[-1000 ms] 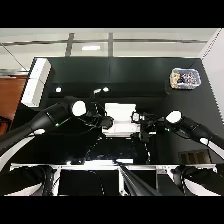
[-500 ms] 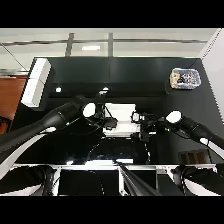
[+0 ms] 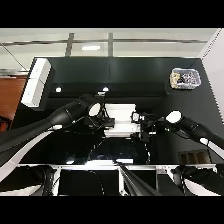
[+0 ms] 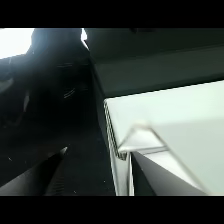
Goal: Fold the box and place the chain.
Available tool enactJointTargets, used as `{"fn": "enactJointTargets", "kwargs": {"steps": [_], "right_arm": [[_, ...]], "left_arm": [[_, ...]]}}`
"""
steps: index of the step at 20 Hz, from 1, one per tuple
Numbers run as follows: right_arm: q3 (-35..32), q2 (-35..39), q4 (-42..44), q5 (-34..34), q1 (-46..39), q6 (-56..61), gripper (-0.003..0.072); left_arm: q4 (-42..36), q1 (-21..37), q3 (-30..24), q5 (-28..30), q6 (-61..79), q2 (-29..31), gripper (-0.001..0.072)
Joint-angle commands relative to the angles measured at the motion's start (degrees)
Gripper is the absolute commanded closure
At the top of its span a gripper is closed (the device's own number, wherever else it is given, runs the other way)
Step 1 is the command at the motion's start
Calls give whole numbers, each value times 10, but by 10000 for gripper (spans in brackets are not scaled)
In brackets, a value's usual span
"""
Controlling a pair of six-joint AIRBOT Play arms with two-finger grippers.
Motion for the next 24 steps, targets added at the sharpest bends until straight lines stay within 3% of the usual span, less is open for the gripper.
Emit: {"fn": "enactJointTargets", "kwargs": {"steps": [1, 13, 14, 15, 17, 19, 24], "right_arm": [[0, 0, 0, 1, 0, 0, 668], [0, 0, 0, 1, 0, 0, 668], [0, 0, 0, 1, 0, 0, 668], [0, 0, 0, 1, 0, 0, 668], [0, 0, 0, 1, 0, 0, 668], [0, 0, 0, 1, 0, 0, 668], [0, 0, 0, 1, 0, 0, 668]], "left_arm": [[-9, -7, 1, -4, -31, -6, 244], [30, -38, 26, -7, -103, -25, 246], [29, -38, 26, -6, -107, -25, 307], [29, -38, 26, 1, -107, -25, 419], [27, -38, 26, 14, -107, -25, 445], [27, -38, 26, 14, -106, -25, 684], [27, -39, 26, 13, -103, -25, 682]]}}
